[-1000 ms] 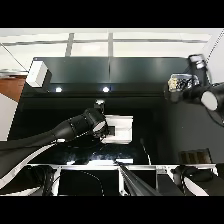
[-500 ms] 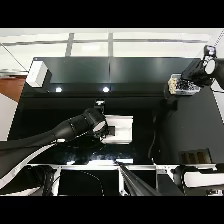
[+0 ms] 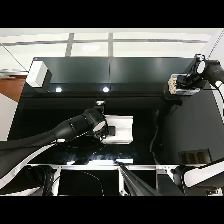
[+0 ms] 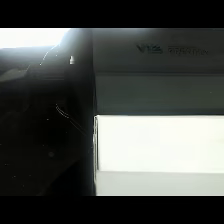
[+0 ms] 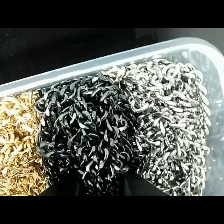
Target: Fold the box and place the chain.
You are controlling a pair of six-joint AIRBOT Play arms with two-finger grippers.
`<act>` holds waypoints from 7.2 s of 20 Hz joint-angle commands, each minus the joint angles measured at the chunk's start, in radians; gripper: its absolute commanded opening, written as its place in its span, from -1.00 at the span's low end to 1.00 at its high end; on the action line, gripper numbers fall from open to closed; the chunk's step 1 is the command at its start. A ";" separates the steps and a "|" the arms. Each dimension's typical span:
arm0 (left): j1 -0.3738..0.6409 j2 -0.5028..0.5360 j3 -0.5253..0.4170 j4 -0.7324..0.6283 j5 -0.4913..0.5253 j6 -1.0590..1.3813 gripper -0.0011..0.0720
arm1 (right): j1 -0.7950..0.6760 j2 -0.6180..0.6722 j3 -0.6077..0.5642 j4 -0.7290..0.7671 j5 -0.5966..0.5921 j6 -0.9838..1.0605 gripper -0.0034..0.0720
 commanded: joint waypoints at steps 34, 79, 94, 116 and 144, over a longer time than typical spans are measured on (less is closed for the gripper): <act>0.000 0.000 0.000 -0.005 -0.001 0.000 -0.89 | 0.353 0.964 -0.069 0.639 0.672 -0.479 -0.80; -0.001 0.000 0.000 -0.008 -0.001 0.000 -0.89 | 0.658 0.787 -0.376 0.787 0.385 -0.515 -0.80; -0.001 0.000 0.000 -0.008 0.000 0.000 -0.89 | 0.538 0.711 -0.534 0.783 0.347 -0.587 0.62; 0.000 0.000 0.000 -0.024 -0.003 0.000 -0.89 | 0.640 0.739 -0.989 0.681 0.038 -1.530 0.61; 0.000 0.000 0.000 -0.022 -0.003 0.000 -0.89 | 0.700 0.739 -1.025 0.632 -0.043 -1.534 -0.56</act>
